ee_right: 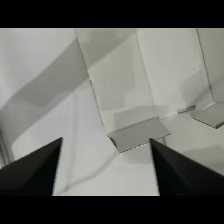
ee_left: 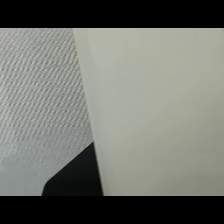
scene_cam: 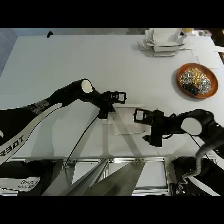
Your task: Fold the box and place the chain.
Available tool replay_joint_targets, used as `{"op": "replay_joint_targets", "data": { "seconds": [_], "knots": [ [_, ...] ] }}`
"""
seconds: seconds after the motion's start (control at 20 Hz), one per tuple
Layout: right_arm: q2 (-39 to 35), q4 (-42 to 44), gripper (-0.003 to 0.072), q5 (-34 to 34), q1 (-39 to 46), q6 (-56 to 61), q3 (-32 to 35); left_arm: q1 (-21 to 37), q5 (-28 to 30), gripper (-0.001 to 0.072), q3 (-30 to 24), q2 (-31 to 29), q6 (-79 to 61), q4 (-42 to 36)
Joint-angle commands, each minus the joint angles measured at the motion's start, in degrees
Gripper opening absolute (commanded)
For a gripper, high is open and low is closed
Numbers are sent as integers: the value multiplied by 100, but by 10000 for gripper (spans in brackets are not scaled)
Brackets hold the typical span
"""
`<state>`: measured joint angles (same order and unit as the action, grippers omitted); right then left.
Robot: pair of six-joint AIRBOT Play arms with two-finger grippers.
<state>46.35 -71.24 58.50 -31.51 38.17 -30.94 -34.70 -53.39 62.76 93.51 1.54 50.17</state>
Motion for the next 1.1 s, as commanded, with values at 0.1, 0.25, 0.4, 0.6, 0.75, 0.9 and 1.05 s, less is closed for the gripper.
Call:
{"op": "replay_joint_targets", "data": {
  "seconds": [0.1,0.25,0.4,0.6,0.75,0.9,1.05],
  "knots": [
    [92,-822,679,-1617,-433,-424,914,-4,-2,14,0,-2,-2,-2],
    [96,-977,691,-2398,-782,-374,1408,-4,-2,14,0,0,-2,-4],
    [144,-1005,691,-2924,-793,-343,1541,-2,-2,14,0,0,0,-2],
    [140,-1032,690,-2785,-684,-323,1285,-2,-2,14,0,0,-2,-2],
    [140,-1019,690,-2712,-175,-116,1056,-2,-2,14,0,0,0,-2],
    [140,-782,688,-2570,120,-131,938,-2,-2,14,0,-2,0,-2],
    [144,-621,687,-2479,129,-619,719,-2,0,14,0,0,-2,-2]
  ]
}}
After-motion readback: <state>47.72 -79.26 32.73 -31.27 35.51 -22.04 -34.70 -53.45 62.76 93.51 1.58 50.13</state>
